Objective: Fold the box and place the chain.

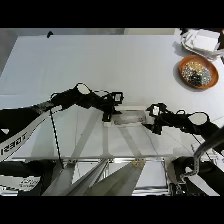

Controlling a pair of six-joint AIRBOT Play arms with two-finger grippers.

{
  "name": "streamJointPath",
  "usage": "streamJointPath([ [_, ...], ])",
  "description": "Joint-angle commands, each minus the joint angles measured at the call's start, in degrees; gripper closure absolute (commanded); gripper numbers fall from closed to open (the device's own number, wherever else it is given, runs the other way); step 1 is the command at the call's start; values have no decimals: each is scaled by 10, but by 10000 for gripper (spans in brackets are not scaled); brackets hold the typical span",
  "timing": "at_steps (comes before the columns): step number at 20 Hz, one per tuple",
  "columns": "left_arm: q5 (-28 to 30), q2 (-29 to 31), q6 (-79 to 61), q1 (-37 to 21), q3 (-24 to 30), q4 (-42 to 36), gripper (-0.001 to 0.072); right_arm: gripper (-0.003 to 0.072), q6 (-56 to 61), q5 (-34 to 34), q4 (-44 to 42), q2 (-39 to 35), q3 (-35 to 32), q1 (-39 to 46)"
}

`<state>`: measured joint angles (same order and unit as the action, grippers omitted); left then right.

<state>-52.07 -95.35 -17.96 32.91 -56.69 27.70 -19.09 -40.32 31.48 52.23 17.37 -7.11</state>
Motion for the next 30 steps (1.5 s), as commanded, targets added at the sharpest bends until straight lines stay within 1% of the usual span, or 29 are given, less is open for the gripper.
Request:
streamJointPath([
  [1, 0, 0, 0, 0, 0, 0, 697, 10, -38, -14, -24, 1, 1, 5],
  [8, 0, 0, 0, 0, 0, 0, 697, -6, -83, -24, -64, 46, 12, 4],
  [11, 0, 0, 0, 0, 0, 0, 697, -6, -84, -33, -65, 72, 24, 4],
  [17, 0, 0, 0, 0, 0, 0, 697, -2, -85, -38, -48, 103, 25, 4],
  [22, 0, 0, 0, 0, 0, 0, 697, 39, -87, -35, -43, 108, 24, 4],
  [23, 0, 0, 0, 0, 0, 0, 697, 44, -103, -34, -44, 108, 24, 4],
  [24, 0, 0, 0, 0, 0, 0, 697, 86, -118, -34, -47, 109, 24, 4],
  [28, 0, 0, 0, 0, 0, 0, 697, 85, -155, -35, -65, 126, 25, 4],
  [30, 0, 0, 0, 0, 0, 0, 697, 76, -155, -38, -68, 132, 26, 4],
])
